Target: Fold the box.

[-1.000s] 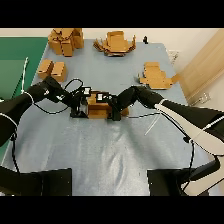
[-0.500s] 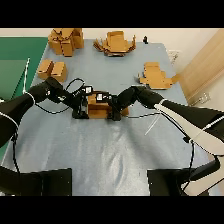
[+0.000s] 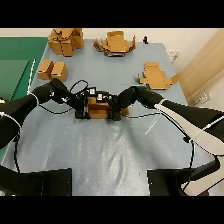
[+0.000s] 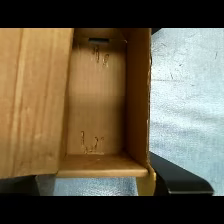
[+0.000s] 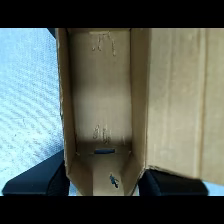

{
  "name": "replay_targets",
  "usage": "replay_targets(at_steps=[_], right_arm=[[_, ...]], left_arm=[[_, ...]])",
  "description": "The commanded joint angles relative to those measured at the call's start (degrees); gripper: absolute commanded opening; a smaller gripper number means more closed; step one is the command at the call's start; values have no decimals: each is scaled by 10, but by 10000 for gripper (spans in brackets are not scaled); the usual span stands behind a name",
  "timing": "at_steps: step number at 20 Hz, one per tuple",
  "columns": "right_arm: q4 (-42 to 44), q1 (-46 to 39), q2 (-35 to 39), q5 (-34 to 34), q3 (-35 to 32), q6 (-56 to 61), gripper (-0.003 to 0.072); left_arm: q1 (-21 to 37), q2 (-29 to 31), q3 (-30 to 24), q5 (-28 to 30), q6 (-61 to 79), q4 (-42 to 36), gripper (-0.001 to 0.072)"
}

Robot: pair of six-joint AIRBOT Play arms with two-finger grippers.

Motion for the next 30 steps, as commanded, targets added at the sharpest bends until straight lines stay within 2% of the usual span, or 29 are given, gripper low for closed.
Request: replay_targets(at_steps=[1, 2, 4, 8, 9, 15, 18, 19, 20, 21, 22, 25, 26, 27, 28, 30], right_arm=[[0, 0, 0, 0, 1, 0, 379], [-1, 0, 1, 0, 1, 0, 390], [-6, 0, 3, -1, 4, 3, 581], [-12, -4, 24, -12, 12, 7, 620], [-12, -9, 30, -20, 12, 15, 680], [-3, -65, 62, -142, 13, 68, 682], [109, -75, 106, -169, 21, 83, 676], [146, -72, 120, -158, 26, 83, 630], [179, -68, 128, -136, 29, 85, 491], [203, -62, 129, -106, 33, 85, 112], [209, -53, 125, -67, 37, 87, 5], [209, -31, 75, 48, 65, 125, 4], [208, -31, 43, 53, 92, 146, 4], [206, -32, 10, 48, 122, 168, 4], [200, -32, -27, 36, 155, 183, 4], [183, -32, -94, 5, 216, 221, 4]], left_arm=[[-2, 0, 0, -5, 0, 10, 322], [-2, -1, 0, -14, 2, 9, 291], [-2, 0, 0, -15, 2, 10, 290], [-2, -1, 0, -14, 0, 22, 290], [-2, -1, 0, -13, 0, 26, 290], [0, 0, 0, -14, -3, 31, 290], [0, -1, 0, -14, -2, 31, 290], [0, 0, 0, -13, -2, 31, 290], [0, 0, 0, -13, -2, 31, 289], [0, -1, 0, -14, -2, 31, 289], [0, 0, 0, -14, -2, 31, 289], [0, 0, 0, -14, -2, 31, 288], [0, 0, 0, -14, -2, 31, 269], [0, 0, 0, -16, -2, 31, 151], [0, 0, 0, -25, -2, 31, 105], [0, 0, 0, -29, -2, 31, 105]])
